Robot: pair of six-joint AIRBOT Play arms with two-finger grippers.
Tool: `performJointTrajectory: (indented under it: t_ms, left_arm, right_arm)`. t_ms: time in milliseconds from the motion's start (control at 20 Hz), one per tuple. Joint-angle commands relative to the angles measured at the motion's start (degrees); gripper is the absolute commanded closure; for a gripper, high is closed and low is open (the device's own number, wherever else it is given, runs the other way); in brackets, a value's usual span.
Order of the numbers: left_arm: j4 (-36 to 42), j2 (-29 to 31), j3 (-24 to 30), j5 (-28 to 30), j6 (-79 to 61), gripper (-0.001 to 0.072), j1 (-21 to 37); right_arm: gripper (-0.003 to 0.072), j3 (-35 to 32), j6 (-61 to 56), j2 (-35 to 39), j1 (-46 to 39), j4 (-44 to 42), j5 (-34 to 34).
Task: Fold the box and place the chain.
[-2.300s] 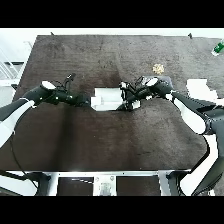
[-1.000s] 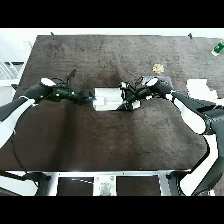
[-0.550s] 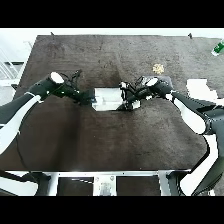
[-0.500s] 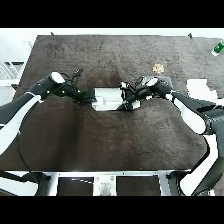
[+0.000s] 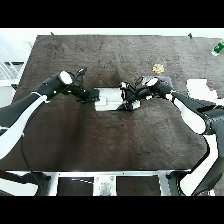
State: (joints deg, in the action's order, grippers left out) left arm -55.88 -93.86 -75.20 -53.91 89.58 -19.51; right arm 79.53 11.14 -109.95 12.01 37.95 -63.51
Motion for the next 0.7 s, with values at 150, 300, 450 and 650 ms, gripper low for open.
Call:
performJointTrajectory:
  t_ms: [150,300,450,650]
  left_arm:
    - [-6.3,-0.7,-1.4,2.4,8.1,0.0343,-2.2]
    - [-7.0,-1.5,-1.4,3.5,9.6,0.0343,-3.5]
    - [-8.6,-1.7,-1.5,4.3,11.7,0.0343,-4.3]
    - [-11.3,-1.7,-1.5,4.6,14.6,0.0343,-4.8]
  right_arm:
    - [0.0174,0.0,0.0,0.0,0.0,0.0,0.0]
    - [0.0174,0.0,0.0,0.0,0.0,0.0,0.0]
    - [0.0175,0.0,0.0,0.0,0.0,0.0,0.0]
    - [0.0174,0.0,0.0,0.0,0.0,0.0,0.0]
